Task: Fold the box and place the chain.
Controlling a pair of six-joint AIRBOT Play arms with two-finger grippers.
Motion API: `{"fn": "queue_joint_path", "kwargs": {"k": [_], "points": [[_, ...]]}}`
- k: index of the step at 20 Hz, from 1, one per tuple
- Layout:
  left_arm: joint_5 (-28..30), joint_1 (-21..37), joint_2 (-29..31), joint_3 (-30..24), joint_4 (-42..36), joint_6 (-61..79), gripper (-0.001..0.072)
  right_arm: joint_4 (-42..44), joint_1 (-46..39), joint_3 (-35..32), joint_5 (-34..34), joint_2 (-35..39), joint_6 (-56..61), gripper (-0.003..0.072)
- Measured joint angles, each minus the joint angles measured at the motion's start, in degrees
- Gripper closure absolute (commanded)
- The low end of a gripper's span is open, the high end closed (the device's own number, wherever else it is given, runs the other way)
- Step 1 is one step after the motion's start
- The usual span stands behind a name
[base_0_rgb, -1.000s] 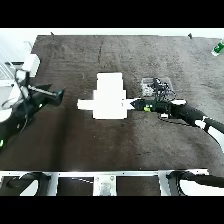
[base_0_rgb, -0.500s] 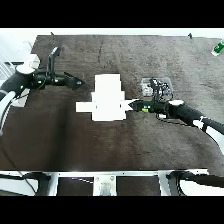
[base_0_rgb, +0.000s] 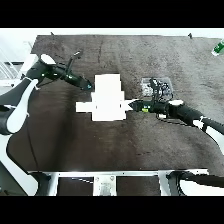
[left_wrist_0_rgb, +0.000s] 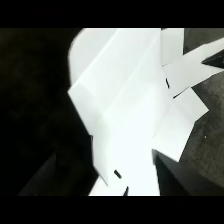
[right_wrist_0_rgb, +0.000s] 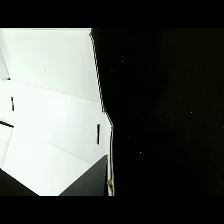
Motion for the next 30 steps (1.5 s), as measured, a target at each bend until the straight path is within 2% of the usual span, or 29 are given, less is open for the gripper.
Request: {"fn": "queue_joint_path", "kwargs": {"k": [2,3,7,8,12,14,22,23,28,29,30], "points": [[-0.52,-0.81,-1.81,1.42,0.72,-0.83,0.0004,-0.02,0.00,0.00,0.00,0.00,0.00,0.0668],[-0.63,-1.03,-2.56,1.88,0.83,-1.05,0.0063,-0.02,0.00,0.00,0.00,0.00,0.00,0.0668],[-1.38,-1.64,-4.72,2.95,0.81,-1.49,0.0064,-0.04,0.00,0.00,-0.02,0.00,0.00,0.0668],[-1.44,-1.68,-5.11,3.08,0.61,-1.46,0.0106,-0.04,0.00,0.00,-0.02,0.00,-0.02,0.0668],[-2.10,-1.73,-6.03,3.43,-1.29,-0.52,0.0114,-0.04,0.00,0.00,-0.02,0.00,0.00,0.0668],[-2.75,-1.79,-6.38,3.52,-2.23,0.04,0.0154,-0.04,0.00,0.00,-0.02,0.00,0.00,0.0668],[-5.49,-1.81,-8.44,3.58,-4.79,0.98,0.0155,-0.07,0.00,0.00,0.00,0.00,0.00,0.0667],[-5.60,-1.81,-8.59,3.58,-5.22,1.05,0.0176,-0.04,0.00,0.00,0.00,0.00,0.00,0.0667],[-6.10,-1.81,-9.11,3.58,-6.78,1.66,0.0184,-0.04,0.00,0.00,0.00,0.00,0.00,0.0667],[-6.29,-1.81,-9.16,3.58,-6.99,1.88,0.0292,-0.07,0.00,0.00,0.00,0.00,0.00,0.0668],[-6.34,-1.79,-9.18,3.58,-7.10,2.05,0.0314,-0.07,0.00,0.00,0.00,0.00,0.00,0.0667]]}}
